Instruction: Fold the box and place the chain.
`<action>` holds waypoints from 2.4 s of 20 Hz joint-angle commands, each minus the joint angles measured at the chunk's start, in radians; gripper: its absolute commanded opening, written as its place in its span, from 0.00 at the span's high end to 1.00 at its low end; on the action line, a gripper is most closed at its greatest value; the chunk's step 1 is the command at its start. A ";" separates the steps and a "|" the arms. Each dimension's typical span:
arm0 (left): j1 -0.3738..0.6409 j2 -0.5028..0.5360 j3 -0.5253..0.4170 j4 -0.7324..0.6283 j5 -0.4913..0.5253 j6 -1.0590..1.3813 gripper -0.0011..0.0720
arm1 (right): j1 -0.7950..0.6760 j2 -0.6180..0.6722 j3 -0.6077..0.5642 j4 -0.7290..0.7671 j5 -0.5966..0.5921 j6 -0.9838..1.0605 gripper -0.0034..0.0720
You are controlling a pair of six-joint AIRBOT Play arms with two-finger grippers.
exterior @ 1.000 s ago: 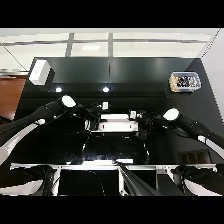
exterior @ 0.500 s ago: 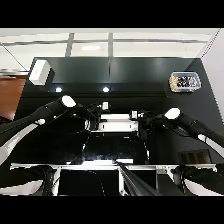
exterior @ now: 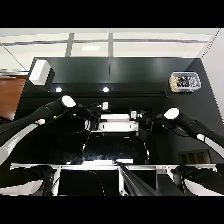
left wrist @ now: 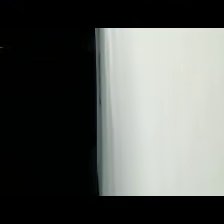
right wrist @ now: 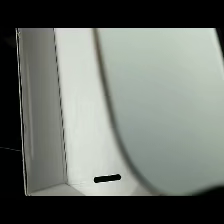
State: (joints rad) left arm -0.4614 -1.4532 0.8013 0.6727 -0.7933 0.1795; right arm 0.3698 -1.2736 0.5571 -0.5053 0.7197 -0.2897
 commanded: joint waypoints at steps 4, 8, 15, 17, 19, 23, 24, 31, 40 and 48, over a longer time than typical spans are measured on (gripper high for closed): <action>0.000 0.000 0.000 0.000 0.000 0.000 0.95 | 0.031 -0.004 0.002 -0.048 -0.050 0.054 0.01; 0.000 0.000 0.000 0.000 0.001 0.000 0.95 | 0.031 -0.004 0.002 -0.048 -0.050 0.054 0.01; 0.000 0.000 0.002 0.000 -0.004 -0.012 0.94 | 0.029 -0.004 0.002 -0.047 -0.049 0.053 0.55; 0.002 0.012 0.003 0.002 -0.004 -0.034 0.64 | 0.029 -0.004 0.001 -0.047 -0.048 0.053 0.71; 0.005 0.047 0.002 0.010 -0.004 -0.042 0.42 | 0.029 -0.004 0.001 -0.048 -0.047 0.053 0.71; 0.008 0.169 0.002 0.193 -0.024 -0.233 0.41 | 0.029 -0.004 0.001 -0.049 -0.048 0.053 0.69; 0.008 0.205 0.002 0.276 -0.052 -0.308 0.41 | 0.029 -0.004 0.001 -0.049 -0.048 0.053 0.69; 0.005 0.343 -0.002 0.406 -0.414 -0.715 0.95 | 0.029 -0.004 0.001 -0.049 -0.048 0.054 0.69; 0.005 0.232 -0.105 -0.448 0.135 -0.631 0.95 | 0.029 -0.004 0.001 -0.049 -0.049 0.054 0.69; 0.004 0.113 -0.082 -0.214 0.201 -0.598 0.95 | 0.029 -0.004 0.001 -0.049 -0.050 0.054 0.69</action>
State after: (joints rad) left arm -0.4576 -1.2987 0.7090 0.3828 -0.5896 -0.4274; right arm 0.3992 -1.2766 0.5583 -0.5541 0.6708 -0.2359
